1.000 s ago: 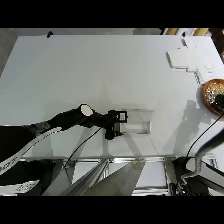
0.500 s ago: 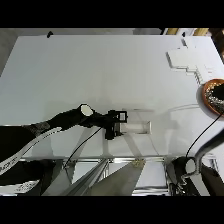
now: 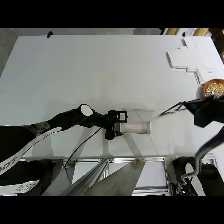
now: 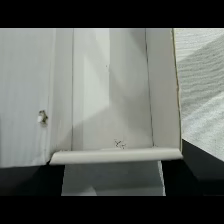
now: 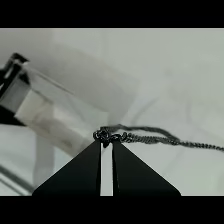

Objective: Fold the box and place the chain.

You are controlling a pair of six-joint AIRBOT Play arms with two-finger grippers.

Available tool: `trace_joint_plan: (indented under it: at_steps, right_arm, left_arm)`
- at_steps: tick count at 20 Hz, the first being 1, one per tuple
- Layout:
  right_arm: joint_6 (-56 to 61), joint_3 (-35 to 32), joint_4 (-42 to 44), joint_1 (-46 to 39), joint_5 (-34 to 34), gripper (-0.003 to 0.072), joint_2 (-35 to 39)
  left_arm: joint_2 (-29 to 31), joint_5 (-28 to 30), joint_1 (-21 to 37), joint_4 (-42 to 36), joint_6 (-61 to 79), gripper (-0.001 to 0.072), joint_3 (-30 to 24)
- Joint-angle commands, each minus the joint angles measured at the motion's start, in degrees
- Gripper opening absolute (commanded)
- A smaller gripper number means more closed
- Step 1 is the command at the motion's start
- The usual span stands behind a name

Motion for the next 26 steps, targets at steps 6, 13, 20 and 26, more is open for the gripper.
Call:
trace_joint_plan:
  at_steps: [6, 13, 20, 26]
  right_arm:
    - [0.0, -4.2, 3.8, 21.2, -1.8, 0.0017, 1.2]
    - [-0.1, -12.0, 3.4, 29.7, -16.8, 0.0017, -1.4]
    - [-3.1, -13.2, 2.1, 35.5, -24.3, 0.0017, -16.0]
    - [-3.0, -12.9, 1.2, 37.6, -26.3, 0.0220, -24.2]
  left_arm:
    - [0.0, 0.0, 0.0, 0.0, 0.0, 0.0292, 0.0]
    - [0.0, 0.0, 0.0, 0.0, 0.0, 0.0292, 0.0]
    - [0.0, 0.0, 0.0, 0.0, 0.0, 0.0292, 0.0]
    - [0.0, 0.0, 0.0, 0.0, 0.0, 0.0292, 0.0]
